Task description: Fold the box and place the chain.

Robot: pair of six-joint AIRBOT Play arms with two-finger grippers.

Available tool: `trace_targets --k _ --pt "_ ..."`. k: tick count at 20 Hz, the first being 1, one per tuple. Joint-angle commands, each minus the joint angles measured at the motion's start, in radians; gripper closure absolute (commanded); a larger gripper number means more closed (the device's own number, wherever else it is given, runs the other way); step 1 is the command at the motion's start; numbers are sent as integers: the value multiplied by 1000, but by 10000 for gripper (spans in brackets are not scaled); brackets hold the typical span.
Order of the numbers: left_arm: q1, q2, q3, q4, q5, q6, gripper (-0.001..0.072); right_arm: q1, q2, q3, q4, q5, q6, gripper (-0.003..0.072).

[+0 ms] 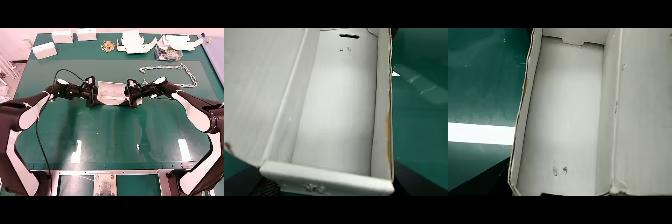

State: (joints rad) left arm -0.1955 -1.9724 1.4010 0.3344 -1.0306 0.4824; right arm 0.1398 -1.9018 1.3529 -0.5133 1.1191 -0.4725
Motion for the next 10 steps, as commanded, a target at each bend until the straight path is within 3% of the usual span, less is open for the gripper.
trace_targets --k 1,10 --pt "-1 -5 0 7 2 -2 197 1 0 0 1 1 0 111" --pt "-1 -5 0 1 8 -3 197 1 0 0 1 0 0 112"
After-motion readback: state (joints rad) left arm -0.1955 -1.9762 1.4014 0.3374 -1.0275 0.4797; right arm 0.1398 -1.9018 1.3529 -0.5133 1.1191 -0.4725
